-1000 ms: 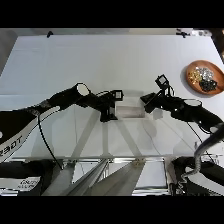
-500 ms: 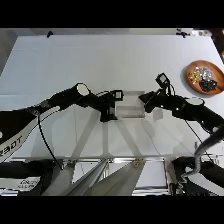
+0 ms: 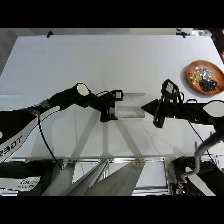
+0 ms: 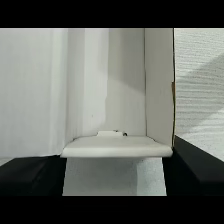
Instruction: Fold the box and place the chain.
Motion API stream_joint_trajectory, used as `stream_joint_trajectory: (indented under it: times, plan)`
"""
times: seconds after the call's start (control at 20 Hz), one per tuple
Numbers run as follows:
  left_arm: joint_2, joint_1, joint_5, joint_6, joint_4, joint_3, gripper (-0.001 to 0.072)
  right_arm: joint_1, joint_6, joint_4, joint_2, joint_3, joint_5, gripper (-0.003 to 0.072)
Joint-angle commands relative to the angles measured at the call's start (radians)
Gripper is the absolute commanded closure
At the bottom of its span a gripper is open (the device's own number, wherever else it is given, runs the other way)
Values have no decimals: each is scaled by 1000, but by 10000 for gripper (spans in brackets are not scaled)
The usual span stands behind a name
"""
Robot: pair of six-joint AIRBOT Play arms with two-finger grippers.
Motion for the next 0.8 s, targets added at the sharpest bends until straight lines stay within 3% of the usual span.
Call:
stream_joint_trajectory:
  times: [0.0, 0.1, 0.2, 0.35, 0.4, 0.45, 0.5, 0.75]
  plan:
    - [0, 0, 0, 0, 0, 0, 215, 0, 43, -306, 92, 1, 181, 680]
    - [0, 0, 0, 0, 0, 0, 215, -1, 6, -569, 102, 1, 206, 680]
    - [0, 0, 0, 0, 0, 0, 215, 0, 37, -669, 100, 0, 124, 680]
    - [0, 0, 0, 0, 0, 0, 215, 0, -66, -539, 65, -2, -122, 677]
    - [0, 0, 0, 0, 0, 0, 215, 0, -120, -506, 37, -2, -183, 607]
    - [0, 0, 0, 0, 0, 0, 215, 0, -157, -500, 6, -2, -214, 473]
    - [0, 0, 0, 0, 0, 0, 215, 2, -175, -502, -32, -2, -218, 399]
    - [0, 0, 0, 0, 0, 0, 215, 96, -287, -478, -198, -2, -253, 422]
